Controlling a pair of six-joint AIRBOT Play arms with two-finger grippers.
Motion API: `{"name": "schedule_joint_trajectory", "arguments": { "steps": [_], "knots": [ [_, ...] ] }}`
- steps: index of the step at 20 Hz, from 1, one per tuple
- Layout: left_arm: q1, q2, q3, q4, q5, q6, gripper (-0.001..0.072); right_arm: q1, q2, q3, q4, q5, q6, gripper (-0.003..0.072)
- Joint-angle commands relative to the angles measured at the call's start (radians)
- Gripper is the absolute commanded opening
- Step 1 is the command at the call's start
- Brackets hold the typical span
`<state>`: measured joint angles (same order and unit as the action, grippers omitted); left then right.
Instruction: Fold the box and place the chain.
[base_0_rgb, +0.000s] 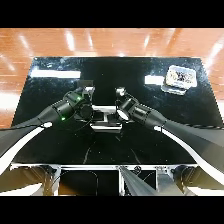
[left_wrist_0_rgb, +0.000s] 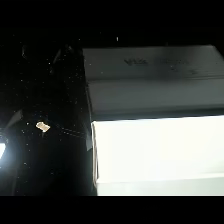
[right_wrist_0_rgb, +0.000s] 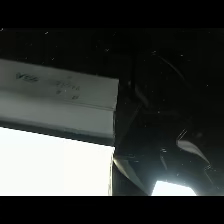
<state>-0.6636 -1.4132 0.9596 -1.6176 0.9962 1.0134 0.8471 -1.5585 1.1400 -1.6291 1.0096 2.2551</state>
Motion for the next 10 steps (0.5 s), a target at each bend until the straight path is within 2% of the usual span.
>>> {"name": "schedule_joint_trajectory", "arguments": {
  "steps": [1,4,5,6,10],
  "knots": [
    [0.0,0.0,0.0,0.003,-0.005,0.004,0.0016,0.001,0.0,0.0,0.01,0.0,-0.015,0.0031],
    [0.0,0.0,0.0,0.003,-0.005,0.004,0.0016,0.001,0.0,0.003,0.018,0.006,-0.015,0.0035],
    [0.0,0.0,0.0,0.003,-0.005,0.004,0.0016,0.0,0.001,0.008,0.017,0.016,-0.014,0.0248],
    [0.0,0.0,0.0,0.003,-0.005,0.004,0.0016,0.0,0.003,0.014,0.016,0.024,-0.014,0.038],
    [0.0,0.0,0.0,0.003,-0.006,0.004,0.0016,0.0,0.003,0.042,0.004,0.058,-0.015,0.038]
  ]
}}
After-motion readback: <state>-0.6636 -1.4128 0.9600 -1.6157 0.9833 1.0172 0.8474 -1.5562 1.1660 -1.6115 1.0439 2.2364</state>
